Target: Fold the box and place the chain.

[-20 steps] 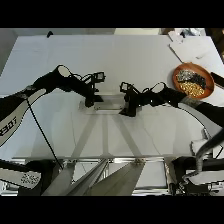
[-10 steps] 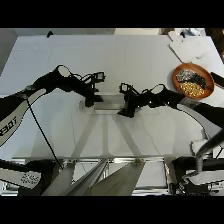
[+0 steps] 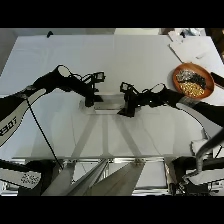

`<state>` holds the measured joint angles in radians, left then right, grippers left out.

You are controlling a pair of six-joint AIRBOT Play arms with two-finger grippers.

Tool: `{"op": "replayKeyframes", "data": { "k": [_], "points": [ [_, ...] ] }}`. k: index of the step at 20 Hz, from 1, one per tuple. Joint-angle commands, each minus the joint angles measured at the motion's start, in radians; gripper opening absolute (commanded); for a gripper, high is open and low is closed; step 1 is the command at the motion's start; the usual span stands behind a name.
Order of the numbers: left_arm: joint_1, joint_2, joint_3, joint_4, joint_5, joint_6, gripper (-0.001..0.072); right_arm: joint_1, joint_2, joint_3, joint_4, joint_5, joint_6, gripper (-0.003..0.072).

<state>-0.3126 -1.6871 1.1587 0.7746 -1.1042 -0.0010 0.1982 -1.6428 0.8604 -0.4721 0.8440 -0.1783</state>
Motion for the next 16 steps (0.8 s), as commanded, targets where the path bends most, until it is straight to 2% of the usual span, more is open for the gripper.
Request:
{"op": "replayKeyframes", "data": {
  "k": [1,16],
  "points": [
    [-0.001,0.000,0.000,0.000,0.001,0.000,0.0014,-0.023,0.000,-0.001,-0.034,0.055,-0.006,0.0695],
    [-0.001,0.000,0.000,0.000,0.001,0.001,0.0014,-0.023,-0.002,-0.001,-0.074,0.056,-0.006,0.0695]
  ]
}}
